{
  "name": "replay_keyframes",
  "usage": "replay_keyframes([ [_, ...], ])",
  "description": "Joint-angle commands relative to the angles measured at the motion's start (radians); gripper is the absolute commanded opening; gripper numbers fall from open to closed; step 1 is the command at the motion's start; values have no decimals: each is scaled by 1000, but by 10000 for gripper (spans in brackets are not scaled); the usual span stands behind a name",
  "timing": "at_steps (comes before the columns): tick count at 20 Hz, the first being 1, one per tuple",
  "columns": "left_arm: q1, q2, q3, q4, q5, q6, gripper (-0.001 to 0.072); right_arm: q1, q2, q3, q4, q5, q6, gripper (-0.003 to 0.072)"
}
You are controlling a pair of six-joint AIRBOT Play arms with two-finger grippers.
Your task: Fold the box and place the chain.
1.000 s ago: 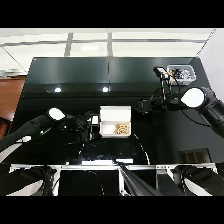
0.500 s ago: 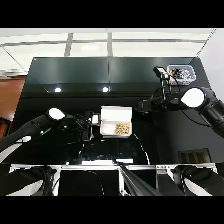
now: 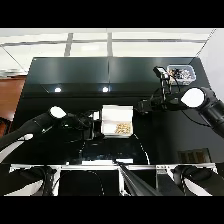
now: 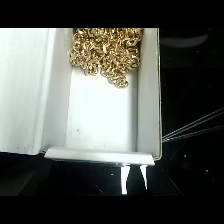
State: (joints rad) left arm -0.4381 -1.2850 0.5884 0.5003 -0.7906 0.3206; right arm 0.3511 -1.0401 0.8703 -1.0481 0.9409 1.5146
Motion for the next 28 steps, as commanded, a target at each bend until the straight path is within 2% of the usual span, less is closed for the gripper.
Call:
replay_keyframes([
  [1,-7,-17,19,25,-3,-49,692,0,0,0,0,0,0,413],
  [4,-41,-17,19,73,6,-56,690,0,0,0,0,-3,0,413],
  [5,-51,-17,18,80,30,-74,647,0,0,0,0,-3,0,413],
  [6,-57,-18,18,80,55,-94,512,0,0,0,0,-3,0,413],
  [7,-56,-18,19,79,61,-102,442,0,0,0,0,-4,0,415],
  [8,-56,-18,19,79,61,-101,441,0,0,0,0,-13,1,476],
  [9,-56,-18,19,79,61,-102,438,0,0,0,0,-35,4,720],
  [10,-56,-18,19,79,61,-101,387,-1,0,0,5,-73,4,720],
  [13,-56,-18,19,79,61,-101,385,-14,-22,1,111,-197,-15,720],
  [15,-56,-18,19,79,61,-101,385,-10,-69,1,193,-194,-104,720],
  [19,-56,-18,19,79,61,-101,385,36,-140,1,191,-174,-325,720],
  [21,-56,-18,19,79,61,-101,385,44,-135,7,192,-129,-540,720],
  [23,-56,-18,19,79,61,-101,385,43,-134,27,187,-34,-737,720],
  [25,-56,-18,19,79,61,-101,385,44,-134,40,181,41,-842,720],
  [28,-56,-18,19,79,61,-101,385,44,-134,39,182,85,-915,720],
])
